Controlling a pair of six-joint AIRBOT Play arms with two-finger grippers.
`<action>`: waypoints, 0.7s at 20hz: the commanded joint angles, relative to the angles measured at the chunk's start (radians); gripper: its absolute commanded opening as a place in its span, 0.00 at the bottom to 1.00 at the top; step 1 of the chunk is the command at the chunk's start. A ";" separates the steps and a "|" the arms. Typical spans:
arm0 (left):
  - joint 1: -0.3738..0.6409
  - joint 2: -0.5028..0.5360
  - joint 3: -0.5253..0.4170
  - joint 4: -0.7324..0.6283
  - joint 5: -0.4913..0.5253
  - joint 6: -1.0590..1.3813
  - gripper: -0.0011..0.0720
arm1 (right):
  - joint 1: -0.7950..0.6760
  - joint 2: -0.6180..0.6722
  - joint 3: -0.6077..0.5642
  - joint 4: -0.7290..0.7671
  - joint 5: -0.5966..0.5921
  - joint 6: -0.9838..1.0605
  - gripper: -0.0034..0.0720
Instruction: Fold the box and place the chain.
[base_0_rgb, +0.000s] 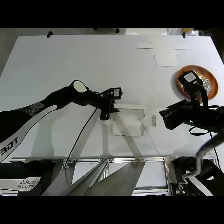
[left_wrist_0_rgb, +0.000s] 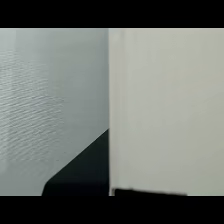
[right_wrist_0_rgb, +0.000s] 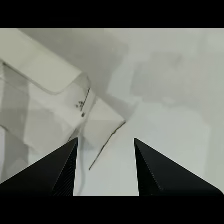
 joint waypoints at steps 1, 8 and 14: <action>-0.023 -0.027 0.010 0.040 -0.023 0.002 0.02 | 0.001 0.001 0.000 0.000 0.000 0.001 0.57; -0.035 -0.049 0.009 0.036 0.037 -0.012 0.03 | 0.001 0.001 0.000 0.000 0.000 0.000 0.57; -0.036 -0.049 0.010 0.036 0.037 -0.029 0.03 | 0.001 0.001 0.000 -0.003 -0.002 0.000 0.57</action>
